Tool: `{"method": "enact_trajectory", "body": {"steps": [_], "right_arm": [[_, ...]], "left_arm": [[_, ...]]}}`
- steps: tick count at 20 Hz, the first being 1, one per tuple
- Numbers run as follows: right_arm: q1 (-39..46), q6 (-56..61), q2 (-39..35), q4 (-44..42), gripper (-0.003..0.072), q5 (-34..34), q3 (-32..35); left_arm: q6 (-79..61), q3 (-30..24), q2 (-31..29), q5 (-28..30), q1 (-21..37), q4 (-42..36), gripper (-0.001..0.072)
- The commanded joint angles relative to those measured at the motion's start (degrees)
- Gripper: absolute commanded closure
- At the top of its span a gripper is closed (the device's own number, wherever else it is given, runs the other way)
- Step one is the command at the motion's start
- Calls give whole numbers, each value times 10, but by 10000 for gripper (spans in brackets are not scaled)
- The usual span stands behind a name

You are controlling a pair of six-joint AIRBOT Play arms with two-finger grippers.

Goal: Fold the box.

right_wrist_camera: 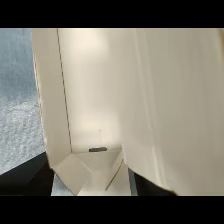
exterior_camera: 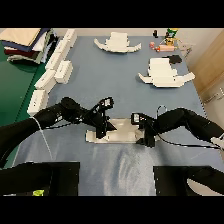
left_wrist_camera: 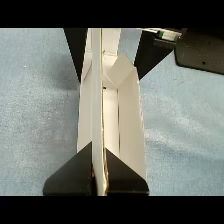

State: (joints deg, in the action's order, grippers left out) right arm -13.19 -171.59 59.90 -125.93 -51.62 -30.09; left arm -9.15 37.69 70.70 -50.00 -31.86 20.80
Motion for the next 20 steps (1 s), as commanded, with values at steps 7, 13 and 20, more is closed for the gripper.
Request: {"method": "enact_trajectory", "body": {"steps": [7, 13, 20], "right_arm": [[-1, -3, 16, -5, -28, 6, 0], [-5, -3, 41, -14, 7, 16, 0], [-5, -3, 44, -12, 184, 14, 0]], "left_arm": [[0, 0, 0, 0, 0, 0, 696], [0, 0, 0, 0, 0, 0, 696], [0, 0, 0, 0, 0, 0, 696]]}}
